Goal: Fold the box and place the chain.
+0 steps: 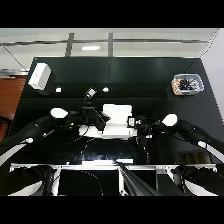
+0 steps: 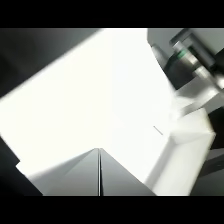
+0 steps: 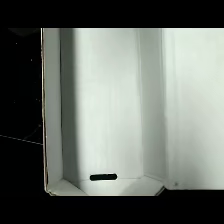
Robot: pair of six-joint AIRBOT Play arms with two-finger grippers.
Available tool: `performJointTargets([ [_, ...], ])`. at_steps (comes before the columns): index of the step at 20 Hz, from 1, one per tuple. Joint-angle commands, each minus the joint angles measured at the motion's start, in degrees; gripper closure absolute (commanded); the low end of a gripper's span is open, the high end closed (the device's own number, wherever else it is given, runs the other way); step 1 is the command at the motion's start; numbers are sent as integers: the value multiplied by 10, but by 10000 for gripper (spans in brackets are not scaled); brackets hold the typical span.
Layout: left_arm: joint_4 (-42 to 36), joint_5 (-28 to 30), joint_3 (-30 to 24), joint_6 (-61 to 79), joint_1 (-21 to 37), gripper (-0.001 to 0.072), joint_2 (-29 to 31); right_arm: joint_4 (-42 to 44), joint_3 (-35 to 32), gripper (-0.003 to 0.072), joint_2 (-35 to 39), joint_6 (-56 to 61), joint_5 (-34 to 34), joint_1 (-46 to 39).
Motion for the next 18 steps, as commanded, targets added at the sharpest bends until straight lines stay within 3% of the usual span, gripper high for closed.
performJointTargets([
  [1,64,29,16,-42,-11,683,-23,1,0,364,0,0,-1,0],
  [3,185,24,37,-143,-11,683,-36,1,0,364,0,0,-1,0],
  [6,320,-53,74,-232,-11,682,-57,1,0,364,0,0,-1,0],
  [11,341,-45,114,-230,-8,683,-33,1,0,364,0,0,-1,0],
  [15,364,-78,127,-232,23,682,16,1,0,364,0,0,-1,0],
  [18,365,-136,126,-231,79,682,77,1,0,364,0,0,-1,0],
])
